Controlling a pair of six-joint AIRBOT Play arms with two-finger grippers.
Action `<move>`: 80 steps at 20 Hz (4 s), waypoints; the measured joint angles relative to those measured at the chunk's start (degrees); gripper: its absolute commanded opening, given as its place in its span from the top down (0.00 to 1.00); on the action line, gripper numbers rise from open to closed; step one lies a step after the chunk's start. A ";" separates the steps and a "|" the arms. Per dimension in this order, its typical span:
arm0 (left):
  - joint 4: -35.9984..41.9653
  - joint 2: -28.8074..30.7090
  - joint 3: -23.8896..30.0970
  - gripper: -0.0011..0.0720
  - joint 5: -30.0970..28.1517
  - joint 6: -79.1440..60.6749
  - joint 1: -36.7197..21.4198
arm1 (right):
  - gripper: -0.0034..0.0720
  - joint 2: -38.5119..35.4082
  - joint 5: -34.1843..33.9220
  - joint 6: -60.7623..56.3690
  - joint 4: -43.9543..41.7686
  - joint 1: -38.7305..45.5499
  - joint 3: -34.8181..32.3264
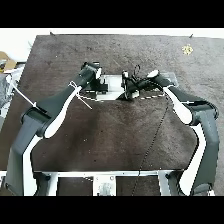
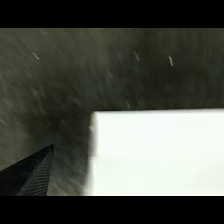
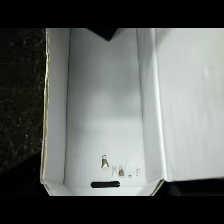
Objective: Fold the box and place the chain.
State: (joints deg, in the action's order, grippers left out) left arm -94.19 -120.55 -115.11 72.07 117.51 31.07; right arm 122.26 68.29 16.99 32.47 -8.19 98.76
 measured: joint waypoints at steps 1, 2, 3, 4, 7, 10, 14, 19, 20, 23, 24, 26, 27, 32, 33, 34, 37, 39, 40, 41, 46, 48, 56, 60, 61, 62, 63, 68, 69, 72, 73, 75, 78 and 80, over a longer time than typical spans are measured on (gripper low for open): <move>-0.04 0.15 -0.35 0.18 0.04 -0.31 -0.02 | 0.37 0.00 -0.09 -0.07 -0.04 0.00 0.00; 0.04 0.17 -0.66 0.18 0.39 -0.57 -0.09 | 0.37 0.00 -0.11 -0.07 -0.04 0.00 0.02; 0.02 0.35 -0.96 0.18 0.68 -1.07 -0.15 | 0.37 0.00 -0.11 -0.07 -0.07 0.00 0.02; 0.04 0.79 -1.25 0.18 1.03 -1.55 -0.17 | 0.37 0.00 -0.11 -0.07 -0.07 0.00 0.00; -0.39 2.60 -1.64 0.18 2.58 -2.89 -0.17 | 0.37 0.00 -0.13 -0.09 -0.09 0.00 0.00; -2.43 5.49 -1.99 0.18 4.15 -12.46 -0.28 | 0.37 0.00 -0.13 -0.11 -0.09 0.00 0.00; -3.28 9.33 -2.12 0.18 5.68 -23.32 -0.26 | 0.37 0.00 -0.15 -0.11 -0.09 0.00 0.00; 0.15 11.72 -2.16 0.18 4.68 -34.73 -2.51 | 0.37 0.00 -0.15 -0.13 -0.09 0.00 0.00; 2.10 11.82 -2.16 0.18 4.28 -37.48 -3.67 | 0.37 0.00 -0.15 -0.11 -0.09 0.00 0.00; 11.74 12.11 -1.31 0.18 2.27 -49.27 -8.81 | 0.37 0.00 -0.15 -0.13 -0.09 0.00 0.00; 15.45 12.11 -0.55 0.18 1.27 -54.12 -10.86 | 0.37 0.00 -0.15 -0.13 -0.11 -0.02 0.02; 25.79 12.13 1.99 0.33 -0.63 -66.73 -15.69 | 0.37 0.00 -0.15 -0.11 -0.11 -0.02 0.02; 31.52 12.02 3.43 0.33 -1.11 -72.96 -18.03 | 0.37 0.00 -0.15 -0.13 -0.11 -0.02 0.02; 54.75 9.40 10.60 0.15 2.10 -101.46 -26.45 | 0.37 0.00 -0.15 -0.13 -0.11 -0.02 0.02; 56.98 8.35 11.67 0.15 3.34 -105.61 -27.17 | 0.37 0.00 -0.15 -0.13 -0.11 -0.02 0.00; 58.77 7.28 12.46 0.15 4.15 -108.69 -27.65 | 0.37 0.00 -0.15 -0.13 -0.11 -0.02 0.00; 64.11 3.61 13.86 0.05 5.75 -116.13 -28.50 | 0.37 0.00 -0.15 -0.13 -0.11 -0.02 0.00; 66.27 1.86 14.27 0.00 6.75 -121.52 -28.72 | 0.37 0.00 -0.15 -0.13 -0.11 -0.02 0.00; 66.62 1.20 14.40 0.00 7.02 -123.99 -28.85 | 0.37 0.00 -0.15 -0.13 -0.11 -0.02 0.00; 67.04 0.59 14.60 0.00 7.21 -126.55 -28.94 | 0.37 0.00 -0.15 -0.13 -0.11 -0.02 0.02; 68.50 -2.38 15.15 0.00 7.76 -136.26 -27.85 | 0.37 0.00 -0.15 -0.13 -0.11 -0.02 0.02; 69.66 -3.48 15.23 0.00 7.65 -139.12 -27.15 | 0.37 0.00 -0.15 -0.13 -0.11 -0.02 0.00; 72.46 -4.72 15.26 0.00 6.58 -143.03 -26.38 | 0.37 0.00 -0.15 -0.13 -0.11 -0.02 0.00; 73.37 -4.79 15.23 0.00 6.82 -143.14 -26.18 | 0.37 0.00 -0.15 -0.13 -0.11 -0.02 0.00; 73.53 -4.79 15.23 0.00 6.82 -143.14 -25.94 | 0.37 0.00 -0.17 -0.13 -0.11 -0.02 0.00; 73.57 -4.79 15.23 0.00 6.75 -143.12 -25.68 | 0.37 0.00 -0.15 -0.11 -0.11 -0.02 0.00; 73.66 -4.79 15.23 0.00 6.51 -143.10 -25.40 | 0.37 0.00 -0.15 -0.13 -0.11 -0.02 0.00; 73.79 -4.79 15.26 0.00 5.20 -142.53 -24.65 | 0.37 0.00 -0.15 -0.13 -0.11 -0.02 0.00; 73.79 -4.79 15.28 0.00 4.70 -142.29 -24.37 | 0.37 0.00 -0.15 -0.13 -0.09 -0.02 0.00; 73.75 -4.90 15.28 0.00 2.73 -141.35 -23.67 | 0.37 0.00 -0.15 -0.13 -0.11 -0.02 0.02; 73.75 -5.01 15.28 0.00 2.29 -141.02 -23.43 | 0.37 0.00 -0.17 -0.15 -0.11 -0.02 0.00; 73.59 -5.29 15.28 0.00 1.66 -140.87 -22.86 | 0.37 0.00 -0.17 -0.15 -0.11 -0.02 0.00; 73.64 -5.53 15.28 0.00 0.98 -140.96 -22.05 | 0.37 0.00 -0.17 -0.15 -0.11 -0.02 0.00; 73.59 -5.62 15.28 0.00 0.72 -141.15 -21.73 | 0.37 0.00 -0.17 -0.15 -0.09 -0.02 0.00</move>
State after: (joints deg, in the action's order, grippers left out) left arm -20.60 -126.17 -99.83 72.79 -23.64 9.34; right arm 122.26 68.12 16.84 32.38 -8.21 98.76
